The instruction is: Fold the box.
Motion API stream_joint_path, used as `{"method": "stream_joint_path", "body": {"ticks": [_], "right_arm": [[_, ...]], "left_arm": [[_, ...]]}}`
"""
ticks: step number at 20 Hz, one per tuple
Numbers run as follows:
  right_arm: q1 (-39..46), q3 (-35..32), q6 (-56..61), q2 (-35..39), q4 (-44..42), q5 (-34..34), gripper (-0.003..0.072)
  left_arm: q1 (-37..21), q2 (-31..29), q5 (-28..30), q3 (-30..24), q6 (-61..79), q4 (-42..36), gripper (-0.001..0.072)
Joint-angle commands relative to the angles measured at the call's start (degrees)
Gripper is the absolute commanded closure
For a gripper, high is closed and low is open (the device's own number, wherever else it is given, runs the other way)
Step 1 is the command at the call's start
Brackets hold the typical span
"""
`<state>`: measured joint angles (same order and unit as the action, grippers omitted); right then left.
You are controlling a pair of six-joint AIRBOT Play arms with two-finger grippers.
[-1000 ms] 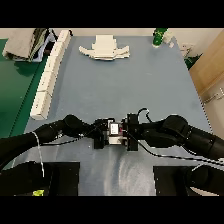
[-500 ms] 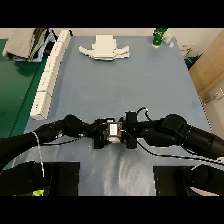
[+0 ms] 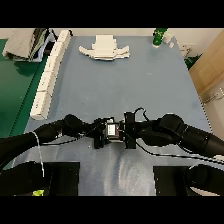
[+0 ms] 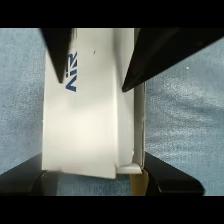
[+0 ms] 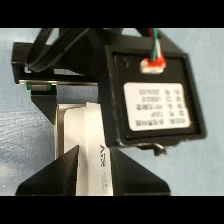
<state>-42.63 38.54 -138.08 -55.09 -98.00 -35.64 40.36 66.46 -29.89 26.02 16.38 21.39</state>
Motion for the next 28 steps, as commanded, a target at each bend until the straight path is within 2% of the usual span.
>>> {"method": "stream_joint_path", "body": {"ticks": [1, 10, 11, 12, 21, 22, 23, 28], "right_arm": [[0.00, 0.07, -0.02, -0.92, -1.01, -1.60, 0.0404], [0.00, -0.31, -0.04, -1.66, -1.95, -2.56, 0.0415], [0.00, -0.31, -0.22, -1.90, -2.32, -2.58, 0.0471], [0.00, -0.31, -0.87, -2.01, -2.71, -2.58, 0.0606], [0.00, -0.28, -1.09, -1.97, -3.04, -2.91, 0.0577], [0.00, -0.28, -1.07, -1.97, -3.10, -2.91, 0.0452], [0.00, -0.28, -1.07, -1.97, -3.43, -2.91, 0.0218], [0.00, -0.28, -1.07, -1.40, -3.43, -2.80, 0.0212]], "left_arm": [[-0.02, 0.02, -0.24, 0.00, 0.09, 0.07, 0.0316], [-0.04, 0.02, -0.24, 0.00, 0.09, 0.07, 0.0316], [-0.04, 0.02, -0.24, 0.00, 0.09, 0.07, 0.0317], [-0.04, 0.02, -0.24, 0.00, 0.09, 0.07, 0.0316], [-0.02, 0.02, -0.24, 0.00, 0.09, 0.07, 0.0317], [-0.04, 0.02, -0.24, 0.00, 0.09, 0.07, 0.0316], [-0.04, 0.02, -0.24, 0.00, 0.09, 0.07, 0.0316], [-0.04, 0.02, -0.24, 0.00, 0.09, 0.07, 0.0316]]}}
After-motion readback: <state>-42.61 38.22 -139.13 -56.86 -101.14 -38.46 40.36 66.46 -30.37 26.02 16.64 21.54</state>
